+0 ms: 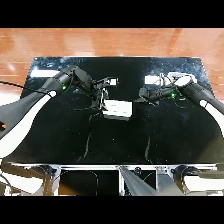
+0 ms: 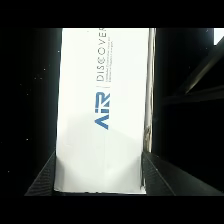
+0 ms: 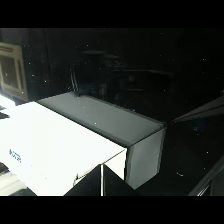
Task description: Fold the box and place the chain.
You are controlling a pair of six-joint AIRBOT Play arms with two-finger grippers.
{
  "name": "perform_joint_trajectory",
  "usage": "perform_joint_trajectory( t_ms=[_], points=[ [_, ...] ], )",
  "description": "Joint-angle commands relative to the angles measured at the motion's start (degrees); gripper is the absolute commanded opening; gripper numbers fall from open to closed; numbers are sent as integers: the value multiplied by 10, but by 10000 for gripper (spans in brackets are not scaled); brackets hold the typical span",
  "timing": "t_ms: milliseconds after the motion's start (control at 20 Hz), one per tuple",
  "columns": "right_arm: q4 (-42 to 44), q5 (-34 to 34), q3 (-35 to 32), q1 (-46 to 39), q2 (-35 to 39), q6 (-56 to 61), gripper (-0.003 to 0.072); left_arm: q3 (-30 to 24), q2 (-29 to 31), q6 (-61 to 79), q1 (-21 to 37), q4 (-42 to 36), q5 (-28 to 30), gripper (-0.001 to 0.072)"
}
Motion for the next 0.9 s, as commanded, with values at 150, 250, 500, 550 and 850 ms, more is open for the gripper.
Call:
perform_joint_trajectory(
  t_ms=[150, 250, 500, 550, 850],
  points=[
    [0, 1, 0, 0, 0, 0, 34, -1, -2, 0, -2, 2, -5, 630],
    [0, 1, 0, 0, 0, 0, 34, -1, -3, -5, -2, 2, -5, 625],
    [0, 1, 0, 0, 0, 0, 33, -1, -9, -23, -3, 2, -3, 606],
    [0, 1, 0, 0, 0, 0, 34, -1, -9, -32, -3, 2, -3, 585],
    [2, 1, 0, 0, 0, 0, 33, 14, -8, -62, -2, 2, 26, 19]
  ],
)
